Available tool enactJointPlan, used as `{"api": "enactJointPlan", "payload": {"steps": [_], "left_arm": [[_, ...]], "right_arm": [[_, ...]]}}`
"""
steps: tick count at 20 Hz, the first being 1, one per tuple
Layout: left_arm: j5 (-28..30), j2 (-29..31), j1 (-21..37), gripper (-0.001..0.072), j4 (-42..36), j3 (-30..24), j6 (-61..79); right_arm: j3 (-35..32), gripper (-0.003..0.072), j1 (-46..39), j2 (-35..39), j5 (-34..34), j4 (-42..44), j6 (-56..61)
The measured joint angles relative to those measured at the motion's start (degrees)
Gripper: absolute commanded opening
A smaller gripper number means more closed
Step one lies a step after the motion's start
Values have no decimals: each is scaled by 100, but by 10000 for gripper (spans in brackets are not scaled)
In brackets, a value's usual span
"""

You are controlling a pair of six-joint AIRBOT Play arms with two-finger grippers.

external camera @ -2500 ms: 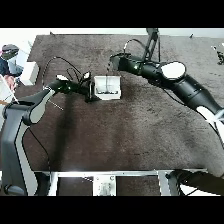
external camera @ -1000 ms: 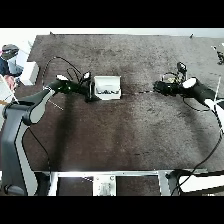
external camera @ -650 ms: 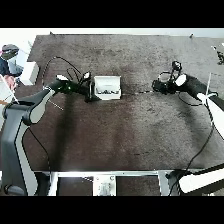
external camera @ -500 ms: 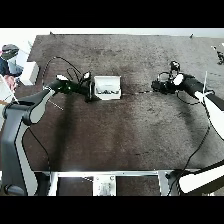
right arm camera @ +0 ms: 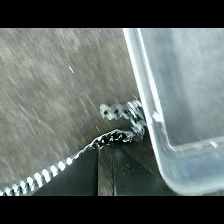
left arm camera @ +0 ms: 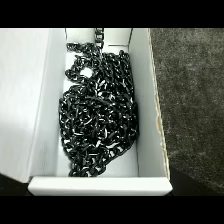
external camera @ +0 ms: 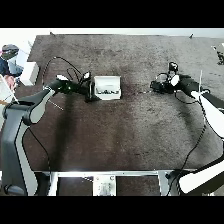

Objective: Fold the box and place the chain.

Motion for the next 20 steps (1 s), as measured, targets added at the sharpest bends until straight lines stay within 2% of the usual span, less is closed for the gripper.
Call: {"api": "enactJointPlan", "payload": {"steps": [5,11,20], "left_arm": [[0,0,0,286,0,0,0],[0,0,0,286,0,0,0],[0,0,0,286,0,0,0]], "right_arm": [[9,13,170,186,-122,-46,-168],[20,13,577,1051,-219,-33,-365],[22,14,1690,2409,-306,741,-1102]]}}
